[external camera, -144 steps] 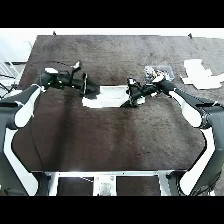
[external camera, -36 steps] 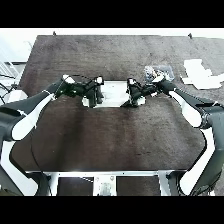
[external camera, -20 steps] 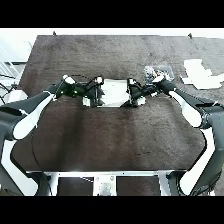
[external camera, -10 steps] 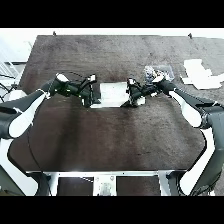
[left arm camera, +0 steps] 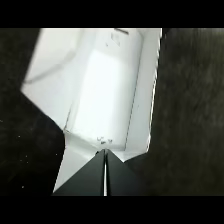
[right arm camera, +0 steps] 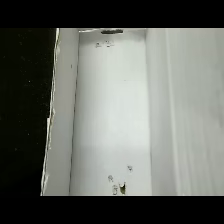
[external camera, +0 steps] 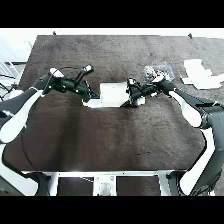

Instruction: Fold the box and place the chain.

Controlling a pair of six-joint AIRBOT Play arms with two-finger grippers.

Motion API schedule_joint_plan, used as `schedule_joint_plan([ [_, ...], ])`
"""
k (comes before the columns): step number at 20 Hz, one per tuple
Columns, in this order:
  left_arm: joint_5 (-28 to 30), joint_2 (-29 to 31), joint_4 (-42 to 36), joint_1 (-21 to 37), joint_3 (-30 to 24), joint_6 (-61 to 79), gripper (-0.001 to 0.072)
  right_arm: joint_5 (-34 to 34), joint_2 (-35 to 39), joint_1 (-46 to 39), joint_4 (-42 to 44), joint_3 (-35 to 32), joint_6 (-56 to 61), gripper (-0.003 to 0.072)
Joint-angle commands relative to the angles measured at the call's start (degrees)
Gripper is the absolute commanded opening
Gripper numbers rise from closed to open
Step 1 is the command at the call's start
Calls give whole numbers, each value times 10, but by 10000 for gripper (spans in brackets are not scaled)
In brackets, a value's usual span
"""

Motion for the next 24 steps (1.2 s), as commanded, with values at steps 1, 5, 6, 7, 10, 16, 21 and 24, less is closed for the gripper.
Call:
schedule_joint_plan([
  [1, 17, 66, 43, 1, -20, -175, 15, 0, 0, 0, 0, 0, 0, 587],
  [5, 97, 175, 100, 1, -111, -321, 15, 0, 0, 0, 0, 0, 0, 587],
  [6, 104, 193, 100, 1, -129, -335, 15, 0, 0, 0, 0, 0, 0, 587],
  [7, 108, 204, 93, 1, -141, -351, 15, 0, 0, 0, 0, 0, 0, 587],
  [10, 97, 208, 88, 1, -147, -371, 16, 0, 0, 0, 0, 0, 0, 587],
  [16, 88, 202, 76, 58, -147, -477, 15, 0, 0, 0, 0, 0, 0, 587],
  [21, 47, 178, 56, 134, -155, -545, 16, 0, 0, 0, 0, 0, 0, 587],
  [24, 25, 153, 54, 138, -155, -557, 15, 0, 0, 0, 0, 0, 0, 587],
])
